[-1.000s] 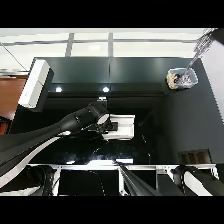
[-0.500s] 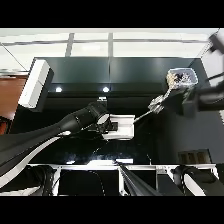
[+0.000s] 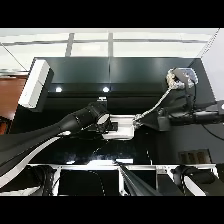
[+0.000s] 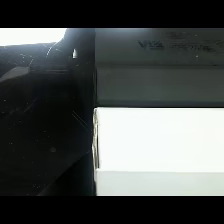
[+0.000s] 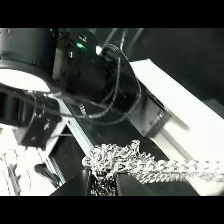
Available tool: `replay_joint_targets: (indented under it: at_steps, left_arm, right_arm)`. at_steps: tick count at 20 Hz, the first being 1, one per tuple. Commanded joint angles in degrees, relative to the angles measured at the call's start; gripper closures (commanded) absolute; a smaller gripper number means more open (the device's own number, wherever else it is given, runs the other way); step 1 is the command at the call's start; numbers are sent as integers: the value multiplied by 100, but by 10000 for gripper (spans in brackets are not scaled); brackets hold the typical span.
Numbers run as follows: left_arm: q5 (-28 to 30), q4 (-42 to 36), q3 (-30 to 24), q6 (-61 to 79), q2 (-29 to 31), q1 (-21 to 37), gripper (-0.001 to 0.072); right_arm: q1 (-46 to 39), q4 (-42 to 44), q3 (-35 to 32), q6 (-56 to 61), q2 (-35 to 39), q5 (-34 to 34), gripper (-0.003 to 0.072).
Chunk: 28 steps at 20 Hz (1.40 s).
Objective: Fold the box and place the chain.
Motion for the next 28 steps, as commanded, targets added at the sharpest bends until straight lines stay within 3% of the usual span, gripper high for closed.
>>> replay_joint_targets:
  at_steps: [1, 10, 14, 22, 23, 24, 26, 28]
  left_arm:
    - [-2, 7, 7, 0, 2, 4, 679]
    - [-7, 4, 7, 0, 2, 4, 679]
    - [-4, 4, 7, 0, 2, 4, 679]
    - [-9, 4, 7, 0, 2, 4, 679]
    - [-9, 2, 7, 0, 2, 4, 679]
    - [-9, 2, 7, 0, 2, 4, 679]
    - [-52, 2, 7, 0, 2, 4, 679]
    - [-133, 7, 7, 0, 2, 4, 679]
  right_arm:
    - [396, 457, -179, 31, -7, -859, 679]
    - [544, -800, -721, 846, -15, -1043, 677]
    - [719, -710, -892, 855, -17, -1165, 677]
    - [1349, -719, -938, 1368, -588, -2194, 670]
    - [1349, -765, -938, 1368, -686, -2159, 646]
    - [1346, -787, -938, 1366, -717, -2146, 435]
    - [1154, -1091, -791, 1366, -706, -1805, 402]
    - [470, -1840, -389, 1429, -647, -695, 403]
